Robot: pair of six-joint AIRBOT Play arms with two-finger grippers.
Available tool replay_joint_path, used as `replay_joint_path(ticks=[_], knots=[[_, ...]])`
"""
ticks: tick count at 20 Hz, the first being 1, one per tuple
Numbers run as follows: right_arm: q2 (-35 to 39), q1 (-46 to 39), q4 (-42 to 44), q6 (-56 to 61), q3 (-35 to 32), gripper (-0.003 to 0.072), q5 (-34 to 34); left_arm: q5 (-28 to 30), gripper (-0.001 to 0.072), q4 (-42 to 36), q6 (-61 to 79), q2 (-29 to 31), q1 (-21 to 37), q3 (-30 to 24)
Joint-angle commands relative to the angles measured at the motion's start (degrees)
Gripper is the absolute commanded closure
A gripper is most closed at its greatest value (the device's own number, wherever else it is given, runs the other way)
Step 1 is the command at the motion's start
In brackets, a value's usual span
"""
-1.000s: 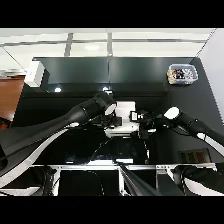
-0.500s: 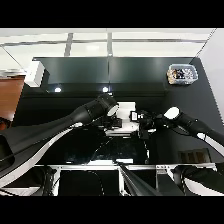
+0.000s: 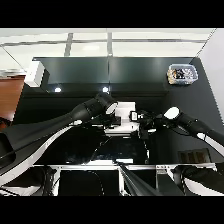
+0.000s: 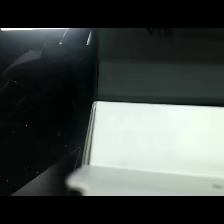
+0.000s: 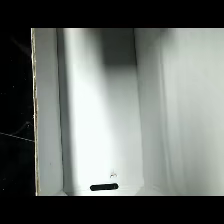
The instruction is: Fold the box and place the chain.
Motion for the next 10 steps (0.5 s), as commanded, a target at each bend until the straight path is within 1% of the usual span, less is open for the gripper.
replay_joint_path(ticks=[1, 7, 10], knots=[[-0.02, 0.04, -0.09, -0.02, 0.02, 0.0495, 0.04, 0.87, 0.0435, -0.44, -0.26, -0.02, 0.74, 0.04], [-0.02, 0.04, -0.09, -0.02, 0.02, 0.0495, 0.04, 2.12, 0.0435, -1.44, 0.72, -0.7, 0.79, -0.11], [-0.02, 0.04, -0.07, -0.02, 0.02, 0.0495, 0.07, 1.68, 0.0437, -1.46, 1.49, -0.72, 0.79, -0.11]])
